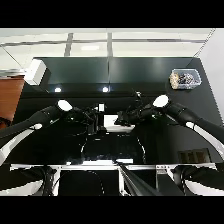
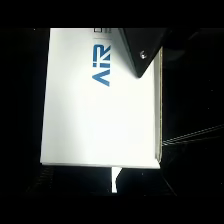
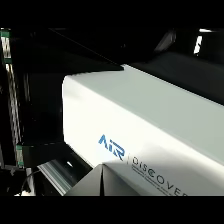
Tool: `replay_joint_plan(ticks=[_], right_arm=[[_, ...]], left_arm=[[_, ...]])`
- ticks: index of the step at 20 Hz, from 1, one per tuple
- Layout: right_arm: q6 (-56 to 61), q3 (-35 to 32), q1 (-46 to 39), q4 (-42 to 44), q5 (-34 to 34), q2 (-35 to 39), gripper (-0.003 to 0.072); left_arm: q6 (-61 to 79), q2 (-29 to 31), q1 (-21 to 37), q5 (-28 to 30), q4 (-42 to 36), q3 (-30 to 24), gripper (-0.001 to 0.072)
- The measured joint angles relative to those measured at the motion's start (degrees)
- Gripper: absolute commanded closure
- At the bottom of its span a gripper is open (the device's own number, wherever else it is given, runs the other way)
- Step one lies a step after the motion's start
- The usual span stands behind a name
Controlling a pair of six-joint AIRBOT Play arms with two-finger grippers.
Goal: Fold the box and place the chain.
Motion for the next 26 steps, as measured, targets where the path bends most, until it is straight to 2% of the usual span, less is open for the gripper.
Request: replay_joint_plan(ticks=[9, 14, 15, 16, 17, 22, 26], right_arm=[[-1.01, 0.72, -0.07, -3.54, 0.22, -0.46, 0.0674], [-5.79, 6.38, -4.5, -7.1, 9.99, 2.73, 0.0674], [-6.47, 7.3, -6.56, -7.58, 12.72, 4.2, 0.0674], [-6.97, 8.02, -9.2, -9.81, 15.47, 5.97, 0.0674], [-7.3, 8.59, -11.87, -11.1, 17.29, 7.8, 0.0674], [-7.41, 9.66, -25.99, -21.73, 25.88, 15.47, 0.0674], [-7.32, 9.86, -32.92, -24.94, 27.91, 17.79, 0.0674]], left_arm=[[-0.09, 0.0, -0.02, -0.04, -0.17, 0.0, 0.0415], [-0.39, 0.0, 0.0, 0.0, -0.24, 0.15, 0.0413], [-0.37, -0.02, 0.0, 0.02, -0.11, 0.31, 0.033], [-0.28, 0.0, 0.0, 0.15, 0.0, 0.55, 0.0119], [-0.28, 0.09, 0.0, 0.22, 0.0, 0.83, -0.0011], [-4.31, 2.62, 0.04, -1.33, 2.08, 2.62, -0.0011], [-10.25, 6.73, -0.39, -4.33, 3.78, 5.14, -0.0011]])
